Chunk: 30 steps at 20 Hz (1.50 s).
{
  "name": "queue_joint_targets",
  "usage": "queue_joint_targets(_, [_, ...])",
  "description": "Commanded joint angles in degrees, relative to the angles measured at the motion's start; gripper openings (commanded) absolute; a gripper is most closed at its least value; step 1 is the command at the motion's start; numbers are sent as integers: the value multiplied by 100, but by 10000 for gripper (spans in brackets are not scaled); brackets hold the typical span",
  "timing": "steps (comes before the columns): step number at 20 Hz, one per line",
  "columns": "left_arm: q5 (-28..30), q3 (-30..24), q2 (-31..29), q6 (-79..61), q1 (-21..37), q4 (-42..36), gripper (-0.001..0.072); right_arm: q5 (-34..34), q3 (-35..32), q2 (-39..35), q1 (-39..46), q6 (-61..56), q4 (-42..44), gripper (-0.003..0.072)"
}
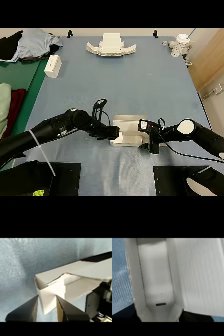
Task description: Fold the box.
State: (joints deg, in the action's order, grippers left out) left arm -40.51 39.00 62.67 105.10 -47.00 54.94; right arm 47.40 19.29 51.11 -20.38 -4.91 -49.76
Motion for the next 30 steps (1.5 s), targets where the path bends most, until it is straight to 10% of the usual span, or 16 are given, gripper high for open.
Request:
queue_joint_targets(1, [-343,562,470,1462,-472,1071,359,0,4,0,-2,0,0,542])
queue_joint_targets(15, [-1759,1884,1648,3740,-1198,2999,338,0,4,0,-2,0,0,541])
queue_joint_targets(20, [-1711,1884,1672,3860,-1307,3060,18,0,4,0,-2,0,0,541])
queue_joint_targets(26, [-1705,1884,1670,3963,-1340,3047,16,0,4,0,-2,0,0,541])
queue_joint_targets(27, [-1707,1884,1663,3919,-1340,3003,70,0,4,0,-2,0,2,542])
queue_joint_targets(29, [-1792,1912,1639,3895,-1335,2968,606,0,4,0,-2,0,0,541])
queue_joint_targets(30, [-1893,1956,1609,3891,-1327,2970,604,0,4,0,-2,0,0,541])
